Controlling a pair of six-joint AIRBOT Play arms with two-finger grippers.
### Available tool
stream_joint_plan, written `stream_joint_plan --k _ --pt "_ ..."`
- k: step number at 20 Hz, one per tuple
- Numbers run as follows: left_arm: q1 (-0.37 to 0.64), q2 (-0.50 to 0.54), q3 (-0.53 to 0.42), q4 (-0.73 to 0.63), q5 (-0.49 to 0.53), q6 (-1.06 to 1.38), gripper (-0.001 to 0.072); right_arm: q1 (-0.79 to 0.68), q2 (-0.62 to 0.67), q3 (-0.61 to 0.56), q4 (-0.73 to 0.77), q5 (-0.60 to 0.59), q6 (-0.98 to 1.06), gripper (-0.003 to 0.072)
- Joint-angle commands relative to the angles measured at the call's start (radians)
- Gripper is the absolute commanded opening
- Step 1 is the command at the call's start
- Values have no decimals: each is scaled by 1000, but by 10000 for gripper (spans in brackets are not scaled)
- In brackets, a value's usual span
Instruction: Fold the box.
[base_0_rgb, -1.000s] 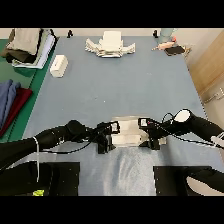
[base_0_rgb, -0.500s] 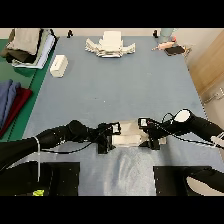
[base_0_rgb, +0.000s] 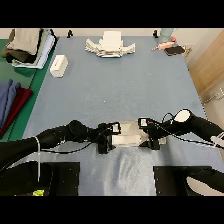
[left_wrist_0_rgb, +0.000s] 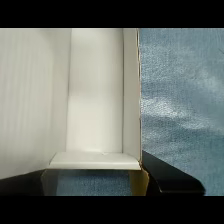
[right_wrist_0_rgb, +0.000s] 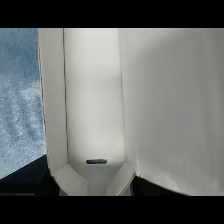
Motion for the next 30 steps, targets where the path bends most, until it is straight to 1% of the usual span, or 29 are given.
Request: stream_joint_plan --k 1,8,9,10,12,16,17,19,22,25,28,30 --pt "1 0 1 0 3 -1 520 -1 1 0 0 0 0 521" --pt "1 0 1 0 3 -1 520 -1 1 0 1 0 1 523" --pt "1 0 1 1 3 -1 521 -1 1 0 19 -7 21 667" --pt "1 0 1 0 3 -1 520 -1 2 0 58 -5 51 720" --pt "1 0 1 1 3 -1 520 -1 13 1 80 2 124 720" --pt "1 0 1 0 3 -2 520 -4 53 0 63 5 156 714" --pt "1 0 1 0 3 -1 520 -8 70 0 55 19 201 714" --pt "1 0 1 1 2 -2 520 -7 122 0 6 85 352 714" --pt "1 0 1 0 3 -1 520 -7 234 0 -49 140 496 714" --pt "1 0 1 1 2 -1 520 -7 368 0 -98 167 700 714" --pt "1 0 1 1 2 -1 520 -7 497 0 -113 166 900 714" --pt "1 -1 1 0 2 -2 520 -7 559 0 -112 161 1109 714"
